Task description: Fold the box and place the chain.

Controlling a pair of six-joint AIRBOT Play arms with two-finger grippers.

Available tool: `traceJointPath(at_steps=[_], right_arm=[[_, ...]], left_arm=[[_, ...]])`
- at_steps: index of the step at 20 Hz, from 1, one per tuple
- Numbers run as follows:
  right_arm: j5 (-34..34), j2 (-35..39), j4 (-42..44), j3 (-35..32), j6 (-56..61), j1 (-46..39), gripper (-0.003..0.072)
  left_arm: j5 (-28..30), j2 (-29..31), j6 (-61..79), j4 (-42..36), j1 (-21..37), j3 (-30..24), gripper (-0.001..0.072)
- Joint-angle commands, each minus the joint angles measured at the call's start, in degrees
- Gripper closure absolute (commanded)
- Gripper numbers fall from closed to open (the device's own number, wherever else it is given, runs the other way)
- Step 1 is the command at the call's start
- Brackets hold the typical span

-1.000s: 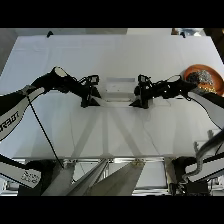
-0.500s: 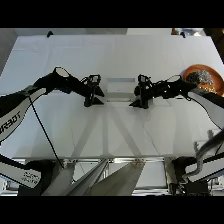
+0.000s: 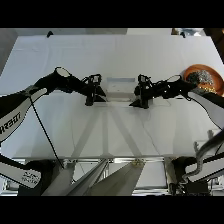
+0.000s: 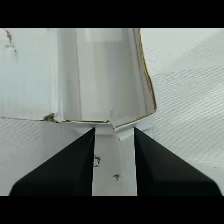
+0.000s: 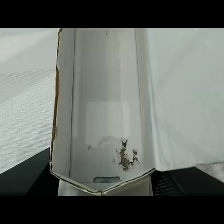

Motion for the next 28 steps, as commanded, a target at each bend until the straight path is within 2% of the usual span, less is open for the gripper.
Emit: traceJointPath(at_steps=[1,2,4,10,11,13,14,21,23,26,28], right_arm=[[0.0,0.0,0.0,0.1,0.0,0.0,0.0148],[0.0,0.0,0.0,0.1,0.0,0.0,0.0148],[0.0,0.0,0.0,0.1,0.0,0.0,0.0148],[0.0,0.0,0.0,0.1,0.0,0.0,0.0148],[0.0,0.0,0.0,0.1,0.0,0.0,0.0148],[0.0,0.0,0.0,0.1,0.0,0.0,0.0148],[0.0,0.0,0.0,0.1,0.0,0.0,0.0148],[0.0,0.0,0.0,0.1,0.0,0.0,0.0148],[0.0,0.0,0.0,0.1,0.0,0.0,0.0148],[0.0,0.0,0.0,0.1,0.0,0.0,0.0148],[0.0,0.0,0.0,0.1,0.0,0.0,0.0148]], left_arm=[[2.5,0.0,0.2,0.1,-0.5,0.0,0.0455],[2.7,0.0,0.2,0.1,-0.7,0.0,0.0464],[2.7,0.0,0.2,0.0,-1.0,0.0,0.0560],[2.3,0.0,0.1,-1.6,-1.4,0.0,0.0571],[2.3,0.0,0.1,-1.7,-1.4,0.0,0.0560],[2.3,0.0,-0.1,-1.7,-1.4,0.0,0.0453],[2.3,0.0,-0.1,-1.7,-1.4,0.0,0.0431],[2.4,-0.1,-0.9,-3.3,-1.4,0.0,0.0440],[3.0,-0.1,-3.0,-5.5,-1.4,0.0,0.0509],[3.1,-0.1,-3.3,-5.9,-1.4,0.0,0.0488],[3.1,-0.1,-5.0,-5.9,-1.4,0.0,0.0414]])
